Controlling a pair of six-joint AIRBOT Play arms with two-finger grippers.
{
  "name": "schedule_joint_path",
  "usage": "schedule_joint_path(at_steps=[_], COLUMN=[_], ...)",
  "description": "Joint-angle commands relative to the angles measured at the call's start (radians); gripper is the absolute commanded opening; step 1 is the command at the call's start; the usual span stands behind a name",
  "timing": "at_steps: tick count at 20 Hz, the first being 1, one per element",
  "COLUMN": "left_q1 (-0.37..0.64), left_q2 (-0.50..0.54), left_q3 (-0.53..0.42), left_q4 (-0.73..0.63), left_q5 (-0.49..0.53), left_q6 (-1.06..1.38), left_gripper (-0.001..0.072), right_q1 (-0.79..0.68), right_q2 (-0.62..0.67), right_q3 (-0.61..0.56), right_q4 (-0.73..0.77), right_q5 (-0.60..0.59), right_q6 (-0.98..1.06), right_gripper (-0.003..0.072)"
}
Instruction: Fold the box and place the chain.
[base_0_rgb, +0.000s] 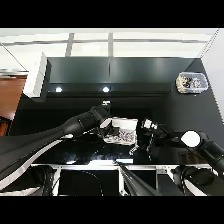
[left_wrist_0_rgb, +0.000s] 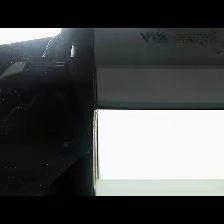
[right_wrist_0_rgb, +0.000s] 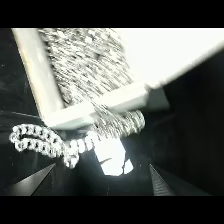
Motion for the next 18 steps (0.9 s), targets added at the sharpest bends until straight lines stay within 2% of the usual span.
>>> schedule_joint_path(at_steps=[1, 4, 7, 18], left_q1=[0.000, 0.001, 0.000, 0.000], left_q2=[0.001, 0.001, 0.001, 0.001], left_q3=[0.000, 0.000, 0.000, 0.000], left_q4=[0.000, 0.000, 0.000, 0.000], left_q5=[0.001, 0.000, 0.000, 0.000], left_q6=[0.000, 0.000, 0.000, 0.000], left_gripper=[0.0030, 0.0030, 0.0030, 0.0030], right_q1=[0.019, 0.019, 0.019, 0.019], right_q2=[-0.059, -0.100, -0.112, -0.161], right_q3=[-0.014, -0.013, -0.013, -0.013], right_q4=[0.145, 0.163, 0.163, 0.166], right_q5=[-0.096, -0.169, -0.171, -0.194], right_q6=[-0.295, -0.320, -0.321, -0.355], right_gripper=[0.0720, 0.0720, 0.0636, 0.0636])
